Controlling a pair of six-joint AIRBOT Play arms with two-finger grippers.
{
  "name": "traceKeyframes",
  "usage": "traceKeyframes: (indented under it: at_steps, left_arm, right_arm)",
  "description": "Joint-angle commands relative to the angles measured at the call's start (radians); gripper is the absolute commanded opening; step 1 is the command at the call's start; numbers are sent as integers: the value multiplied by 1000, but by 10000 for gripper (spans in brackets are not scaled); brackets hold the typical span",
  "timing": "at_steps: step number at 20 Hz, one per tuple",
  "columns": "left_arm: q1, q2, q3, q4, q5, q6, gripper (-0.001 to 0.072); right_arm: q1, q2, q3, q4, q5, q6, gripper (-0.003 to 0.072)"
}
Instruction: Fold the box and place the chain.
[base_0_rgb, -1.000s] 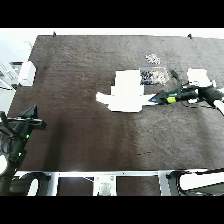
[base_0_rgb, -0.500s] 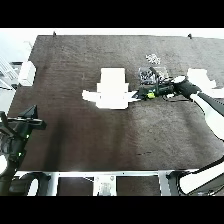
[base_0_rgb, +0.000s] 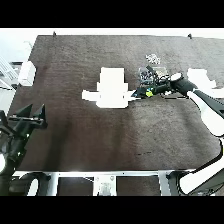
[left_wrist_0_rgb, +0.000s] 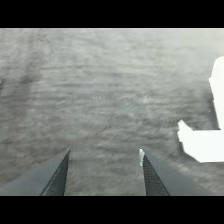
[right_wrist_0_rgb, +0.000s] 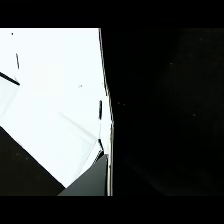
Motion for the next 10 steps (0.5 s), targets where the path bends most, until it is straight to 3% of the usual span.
traceKeyframes:
  at_steps: [1, 4, 8, 10]
  left_arm:
    - [0, -90, 93, -4, -27, -63, 503]
    - [0, -344, 271, 31, -136, -85, 504]
    - [0, -747, 537, 65, -362, -114, 504]
    - [0, -934, 701, 155, -490, -190, 504]
  right_arm:
    - [3, -2, 5, -12, 0, -1, 12]
    - [3, -2, 5, -12, 0, -1, 12]
    - [3, -2, 5, -12, 1, -1, 13]
    - [3, -2, 5, -12, 0, -1, 13]
